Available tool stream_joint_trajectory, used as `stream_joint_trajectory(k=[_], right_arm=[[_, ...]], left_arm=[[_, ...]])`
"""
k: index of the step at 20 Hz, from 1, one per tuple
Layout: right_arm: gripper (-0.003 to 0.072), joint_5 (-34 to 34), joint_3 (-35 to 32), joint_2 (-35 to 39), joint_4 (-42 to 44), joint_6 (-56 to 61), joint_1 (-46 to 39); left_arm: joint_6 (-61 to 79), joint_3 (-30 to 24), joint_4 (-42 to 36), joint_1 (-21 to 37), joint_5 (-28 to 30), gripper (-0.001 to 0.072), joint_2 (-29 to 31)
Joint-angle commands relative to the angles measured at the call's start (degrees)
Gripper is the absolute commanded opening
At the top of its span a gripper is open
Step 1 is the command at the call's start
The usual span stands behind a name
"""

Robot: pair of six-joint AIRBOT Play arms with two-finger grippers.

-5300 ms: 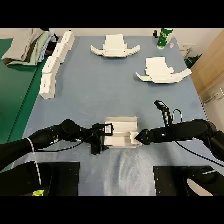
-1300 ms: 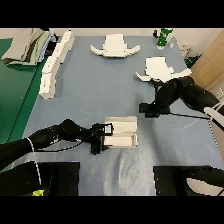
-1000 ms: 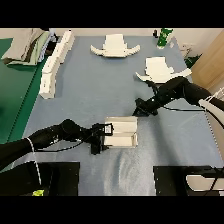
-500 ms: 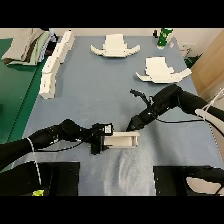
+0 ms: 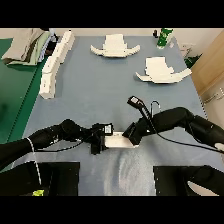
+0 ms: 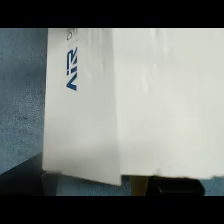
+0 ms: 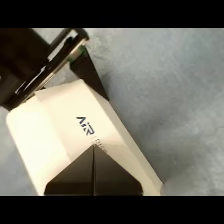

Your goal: Fold the box.

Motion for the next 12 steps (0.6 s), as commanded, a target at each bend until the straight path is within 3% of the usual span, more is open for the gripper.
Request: stream_joint_trajectory(k=[1, 8, 12], right_arm=[[0.0003, 8.4, -3.2, 5.5, -7.2, -0.4, 7.6], [0.0004, 9.8, -3.2, 5.7, -22.1, -3.5, 15.5], [0.0042, 10.9, -2.6, 5.8, -22.8, -3.5, 16.0]], left_arm=[[0.0, 0.0, 0.0, 0.0, 0.0, 0.0468, 0.0], [0.0, 0.0, 0.0, 0.0, 0.0, 0.0468, 0.0], [0.0, 0.0, 0.0, 0.0, 0.0, 0.0468, 0.0]])
